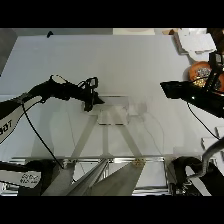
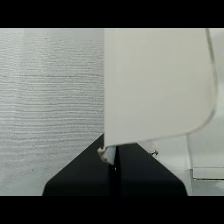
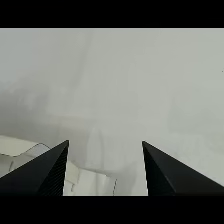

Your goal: Fold the box and place the chain.

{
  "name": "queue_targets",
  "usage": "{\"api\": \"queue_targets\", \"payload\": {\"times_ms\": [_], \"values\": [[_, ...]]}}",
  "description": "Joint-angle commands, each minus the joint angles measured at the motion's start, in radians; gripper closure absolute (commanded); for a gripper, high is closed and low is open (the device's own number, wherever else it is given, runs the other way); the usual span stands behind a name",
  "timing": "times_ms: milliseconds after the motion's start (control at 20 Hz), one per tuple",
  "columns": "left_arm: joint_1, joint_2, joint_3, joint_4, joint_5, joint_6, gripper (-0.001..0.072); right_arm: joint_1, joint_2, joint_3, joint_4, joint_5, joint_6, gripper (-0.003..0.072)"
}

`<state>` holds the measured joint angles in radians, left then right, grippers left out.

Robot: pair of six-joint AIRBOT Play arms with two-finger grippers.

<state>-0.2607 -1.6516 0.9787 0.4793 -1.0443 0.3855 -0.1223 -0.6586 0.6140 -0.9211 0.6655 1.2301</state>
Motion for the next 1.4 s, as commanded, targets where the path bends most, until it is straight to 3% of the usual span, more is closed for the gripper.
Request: {"api": "queue_targets", "payload": {"times_ms": [0, 200, 450, 700, 1000, 1350], "values": [[0.0, -0.001, 0.0, 0.001, 0.001, 0.0, 0.0696, -0.001, 0.001, 0.001, 0.001, -0.016, 0.0, 0.0187], [0.0, -0.001, 0.0, 0.001, 0.0, -0.001, 0.0695, 0.0, 0.003, 0.002, 0.098, -0.003, -0.072, 0.0187], [0.0, -0.001, 0.0, 0.001, 0.0, 0.0, 0.0695, 0.0, 0.004, 0.07, 0.363, 0.4, -0.671, 0.0157], [0.0, -0.001, 0.0, 0.001, 0.001, 0.0, 0.0695, 0.0, 0.005, 0.079, 0.275, 0.665, -0.927, 0.0134], [0.0, -0.001, 0.0, 0.001, 0.0, -0.001, 0.0695, 0.011, 0.004, 0.077, 0.101, 0.666, -1.101, 0.0124], [0.0, -0.001, 0.0, 0.001, 0.0, 0.0, 0.0695, 0.195, -0.077, 0.001, 0.029, 0.436, -1.213, 0.0124]]}}
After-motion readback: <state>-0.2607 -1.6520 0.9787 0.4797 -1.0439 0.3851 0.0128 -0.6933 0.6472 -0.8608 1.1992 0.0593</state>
